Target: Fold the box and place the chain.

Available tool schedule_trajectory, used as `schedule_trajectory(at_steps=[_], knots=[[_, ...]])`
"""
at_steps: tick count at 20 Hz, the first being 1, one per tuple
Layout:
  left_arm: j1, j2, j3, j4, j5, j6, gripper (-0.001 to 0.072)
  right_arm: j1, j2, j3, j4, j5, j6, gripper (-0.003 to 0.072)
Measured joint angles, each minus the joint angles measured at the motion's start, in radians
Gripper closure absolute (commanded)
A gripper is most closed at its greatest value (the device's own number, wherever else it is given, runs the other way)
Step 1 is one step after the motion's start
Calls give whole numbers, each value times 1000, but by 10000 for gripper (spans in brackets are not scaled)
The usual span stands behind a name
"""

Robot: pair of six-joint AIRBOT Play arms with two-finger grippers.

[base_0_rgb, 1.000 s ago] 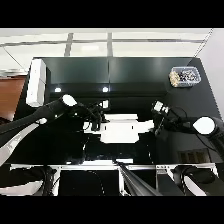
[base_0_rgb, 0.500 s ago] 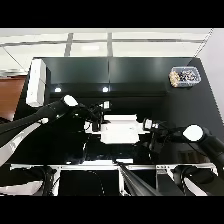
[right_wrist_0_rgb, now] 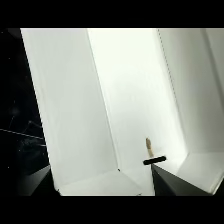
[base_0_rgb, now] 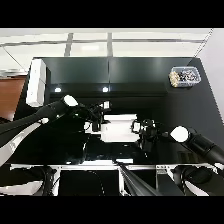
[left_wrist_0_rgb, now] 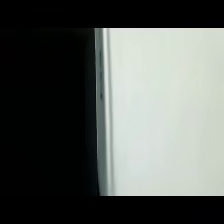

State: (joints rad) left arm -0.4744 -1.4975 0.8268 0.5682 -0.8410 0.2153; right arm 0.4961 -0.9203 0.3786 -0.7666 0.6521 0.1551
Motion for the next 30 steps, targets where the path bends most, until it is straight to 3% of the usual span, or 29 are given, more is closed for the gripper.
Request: schedule_trajectory(at_steps=[7, 16, 24, 30], knots=[[0, 0, 0, 0, 0, 0, 681, 7, -7, 77, -70, -21, -26, -27], [0, 0, 0, 0, 0, 1, 682, -74, -46, 122, -56, 6, -50, -27], [0, 0, 0, 0, 0, 2, 682, -84, -84, 126, 18, -45, -113, -27], [0, 0, 0, 3, -6, 5, 681, -84, -153, 126, 149, 53, -291, -27]])
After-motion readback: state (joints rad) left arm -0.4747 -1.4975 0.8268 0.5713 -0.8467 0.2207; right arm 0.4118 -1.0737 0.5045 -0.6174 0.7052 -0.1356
